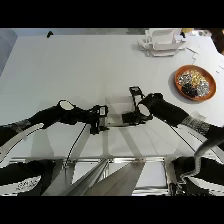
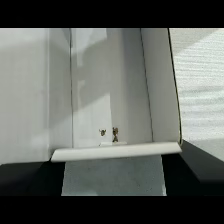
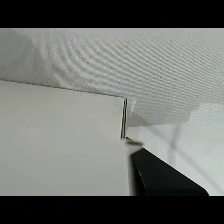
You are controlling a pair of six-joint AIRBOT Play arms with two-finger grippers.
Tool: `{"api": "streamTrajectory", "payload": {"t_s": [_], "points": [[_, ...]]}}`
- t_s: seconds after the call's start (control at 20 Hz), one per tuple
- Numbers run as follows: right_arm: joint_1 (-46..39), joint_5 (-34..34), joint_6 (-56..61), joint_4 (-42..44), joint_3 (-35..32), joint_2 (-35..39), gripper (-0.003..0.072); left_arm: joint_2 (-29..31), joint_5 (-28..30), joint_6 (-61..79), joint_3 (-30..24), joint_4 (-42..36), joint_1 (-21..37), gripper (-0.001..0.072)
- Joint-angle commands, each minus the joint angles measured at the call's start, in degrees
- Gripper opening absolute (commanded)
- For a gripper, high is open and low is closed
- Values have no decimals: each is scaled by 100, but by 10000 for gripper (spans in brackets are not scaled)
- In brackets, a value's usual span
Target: Fold the box and place the chain.
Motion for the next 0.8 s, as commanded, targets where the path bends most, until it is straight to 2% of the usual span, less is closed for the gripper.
{"api": "streamTrajectory", "payload": {"t_s": [0.0, 0.1, 0.15, 0.4, 0.5, 0.55, 0.6, 0.75], "points": [[-2, -24, 284, -199, 2, 0, 279, 4, 2, -2, 0, -2, 0, 271], [-2, 24, 433, -411, 2, 0, 267, 4, 2, -4, 0, 0, 0, 271], [-2, 24, 435, -463, 2, 0, 234, 4, 2, -4, 0, 0, 0, 271], [0, -11, 450, -315, 2, -111, 226, 4, 4, -4, 0, 0, 0, 271], [0, -11, 446, -321, 2, -111, 146, 4, 2, -4, 0, 0, 0, 271], [0, -11, 444, -323, 2, -111, 66, 4, 2, -4, 0, 0, 0, 271], [0, -20, 428, -321, 2, -111, 30, 4, 4, -4, 0, 0, 0, 271], [0, -63, 426, -319, 2, -111, 47, 4, 2, -4, 0, 0, 0, 271]]}}
